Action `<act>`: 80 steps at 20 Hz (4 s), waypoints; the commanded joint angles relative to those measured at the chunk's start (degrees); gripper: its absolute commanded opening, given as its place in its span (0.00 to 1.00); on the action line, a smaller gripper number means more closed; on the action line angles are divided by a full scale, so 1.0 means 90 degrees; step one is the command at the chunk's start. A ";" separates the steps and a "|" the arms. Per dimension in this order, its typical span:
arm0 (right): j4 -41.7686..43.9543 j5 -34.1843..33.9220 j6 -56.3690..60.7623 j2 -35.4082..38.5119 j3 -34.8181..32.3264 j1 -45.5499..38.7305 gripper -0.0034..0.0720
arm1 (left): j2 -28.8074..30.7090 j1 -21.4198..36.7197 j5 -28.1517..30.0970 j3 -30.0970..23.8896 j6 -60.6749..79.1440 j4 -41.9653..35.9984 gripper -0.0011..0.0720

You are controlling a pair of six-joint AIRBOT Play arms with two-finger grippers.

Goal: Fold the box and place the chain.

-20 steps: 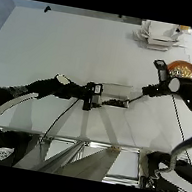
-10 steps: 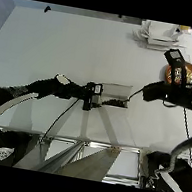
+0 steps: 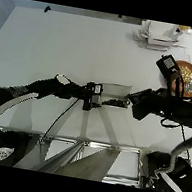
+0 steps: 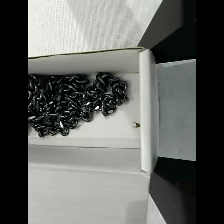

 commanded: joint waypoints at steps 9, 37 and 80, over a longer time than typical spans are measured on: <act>0.0308 -0.1625 -0.0323 -0.0126 0.0005 0.0741 0.07 | -0.0002 0.0000 0.0000 0.0000 0.0000 0.0000 0.04; -0.0316 -0.2776 -0.0078 -0.0702 -0.1212 0.1273 0.07 | -0.0002 0.0000 0.0000 0.0000 0.0000 0.0000 0.04; 0.0539 0.0141 -0.4976 -0.3077 0.0384 0.0255 0.28 | -0.0002 0.0000 0.0000 0.0000 0.0000 0.0000 0.04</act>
